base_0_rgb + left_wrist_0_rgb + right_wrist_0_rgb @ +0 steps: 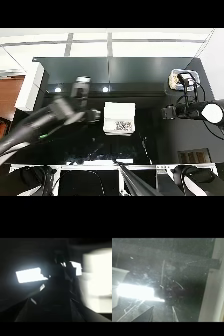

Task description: Fold the box and place the chain.

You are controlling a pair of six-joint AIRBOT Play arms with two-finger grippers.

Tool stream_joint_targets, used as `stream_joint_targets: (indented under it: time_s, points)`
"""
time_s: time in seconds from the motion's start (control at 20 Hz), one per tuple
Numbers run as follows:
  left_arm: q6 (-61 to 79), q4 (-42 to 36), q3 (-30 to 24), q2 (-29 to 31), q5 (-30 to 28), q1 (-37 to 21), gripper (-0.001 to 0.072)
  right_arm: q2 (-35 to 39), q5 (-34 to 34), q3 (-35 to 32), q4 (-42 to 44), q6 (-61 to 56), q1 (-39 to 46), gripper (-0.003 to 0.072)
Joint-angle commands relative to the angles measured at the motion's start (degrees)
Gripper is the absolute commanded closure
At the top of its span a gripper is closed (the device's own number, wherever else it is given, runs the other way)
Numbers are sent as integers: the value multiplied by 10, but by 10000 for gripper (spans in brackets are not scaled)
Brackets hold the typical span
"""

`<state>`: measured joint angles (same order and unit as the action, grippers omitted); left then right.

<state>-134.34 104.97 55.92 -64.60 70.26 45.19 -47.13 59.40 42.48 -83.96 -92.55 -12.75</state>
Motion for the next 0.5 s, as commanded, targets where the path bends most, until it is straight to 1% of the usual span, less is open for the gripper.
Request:
stream_joint_targets:
  time_s: [0.0, 0.05, 0.1, 0.15, 0.2, 0.25, 0.3, 0.35, 0.4, 0.45]
  points:
    - [22, -62, -190, 187, -157, -127, 138, 0, 1, 0, 31, -1, 0, 399]
    - [127, -175, -248, 235, -244, -180, 138, 0, 1, 0, 42, -2, 0, 400]
    - [274, -309, -291, 264, -298, -224, 138, 0, 1, 0, 51, -3, 0, 399]
    - [468, -455, -323, 280, -313, -259, 137, 0, 1, 0, 61, -5, 0, 399]
    - [652, -560, -341, 279, -296, -281, 137, 0, 1, 0, 66, -8, 0, 400]
    - [837, -621, -351, 273, -270, -289, 136, 0, 1, 0, 73, -15, 0, 400]
    - [970, -652, -356, 265, -259, -287, 134, 0, 2, 0, 75, -23, 0, 399]
    - [1068, -656, -357, 257, -257, -282, 133, 0, 3, 0, 75, -32, 0, 400]
    - [1165, -654, -356, 249, -261, -275, 85, 0, 5, 0, 75, -39, 0, 399]
    - [1224, -659, -351, 230, -260, -272, 3, 0, 8, 0, 75, -47, 0, 400]
